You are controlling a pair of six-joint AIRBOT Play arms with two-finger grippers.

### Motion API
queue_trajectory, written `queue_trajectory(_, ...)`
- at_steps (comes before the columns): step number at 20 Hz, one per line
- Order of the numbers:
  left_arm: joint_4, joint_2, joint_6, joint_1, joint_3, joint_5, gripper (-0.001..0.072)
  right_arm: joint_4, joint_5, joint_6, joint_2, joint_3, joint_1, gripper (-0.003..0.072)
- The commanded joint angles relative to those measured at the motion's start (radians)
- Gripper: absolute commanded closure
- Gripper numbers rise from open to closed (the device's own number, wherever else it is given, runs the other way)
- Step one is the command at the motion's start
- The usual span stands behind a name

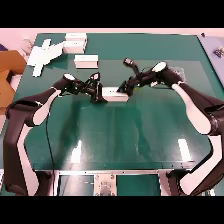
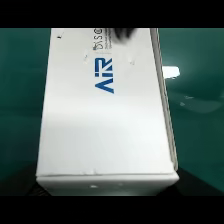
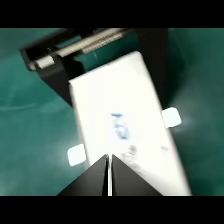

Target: Fold the box and place the chain.

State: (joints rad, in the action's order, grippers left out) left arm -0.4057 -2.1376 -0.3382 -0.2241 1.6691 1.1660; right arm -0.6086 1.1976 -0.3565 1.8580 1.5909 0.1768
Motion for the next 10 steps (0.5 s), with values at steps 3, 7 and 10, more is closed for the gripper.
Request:
queue_trajectory(3,0.003,0.0,-0.003,-0.002,0.0,-0.003,0.0181,0.082,-0.012,-0.056,-0.139,0.068,-0.066,0.0638)
queue_trajectory(7,-0.008,0.001,0.02,0.0,0.0,-0.005,0.0638,0.082,-0.011,-0.083,-0.174,0.068,-0.1,0.0638)
queue_trajectory(10,-0.018,0.003,0.104,0.015,0.0,-0.016,0.0693,0.077,-0.011,-0.087,-0.174,0.065,-0.101,0.0638)
